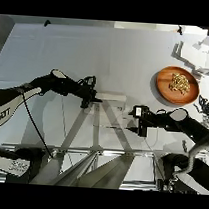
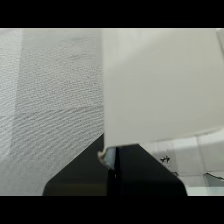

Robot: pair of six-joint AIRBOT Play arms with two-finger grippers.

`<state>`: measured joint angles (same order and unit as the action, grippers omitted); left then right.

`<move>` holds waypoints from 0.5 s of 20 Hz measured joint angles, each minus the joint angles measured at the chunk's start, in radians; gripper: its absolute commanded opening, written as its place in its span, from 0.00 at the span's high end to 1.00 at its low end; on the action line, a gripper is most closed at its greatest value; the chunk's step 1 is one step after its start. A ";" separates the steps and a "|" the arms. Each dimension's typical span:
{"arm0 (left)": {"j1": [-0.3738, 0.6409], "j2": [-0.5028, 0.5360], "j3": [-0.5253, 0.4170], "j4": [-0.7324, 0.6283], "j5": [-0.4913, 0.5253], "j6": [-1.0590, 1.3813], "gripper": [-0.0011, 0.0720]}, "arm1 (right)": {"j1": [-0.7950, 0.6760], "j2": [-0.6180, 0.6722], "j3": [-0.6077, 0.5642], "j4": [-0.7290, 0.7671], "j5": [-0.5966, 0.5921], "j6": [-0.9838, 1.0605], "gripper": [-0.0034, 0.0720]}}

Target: Fold the box and place the chain.

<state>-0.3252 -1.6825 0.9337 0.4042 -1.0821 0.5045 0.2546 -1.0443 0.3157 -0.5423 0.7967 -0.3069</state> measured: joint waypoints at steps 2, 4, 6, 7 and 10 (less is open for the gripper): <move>0.000 0.000 0.000 0.000 0.000 0.000 0.97 | 0.000 0.000 0.000 -0.007 0.009 0.000 0.04; 0.000 0.000 0.000 0.000 0.000 0.000 0.97 | 0.000 0.000 0.000 -0.023 0.020 0.000 0.04; 0.000 0.000 0.000 0.000 0.000 0.000 0.97 | 0.000 0.000 0.000 -0.047 0.027 0.000 0.04; 0.000 0.000 0.000 0.000 0.000 0.000 0.97 | 0.000 0.000 0.000 -0.049 0.028 0.001 0.04; 0.000 0.000 0.000 0.000 0.000 0.000 0.97 | 0.000 0.000 0.000 0.010 0.013 0.016 0.04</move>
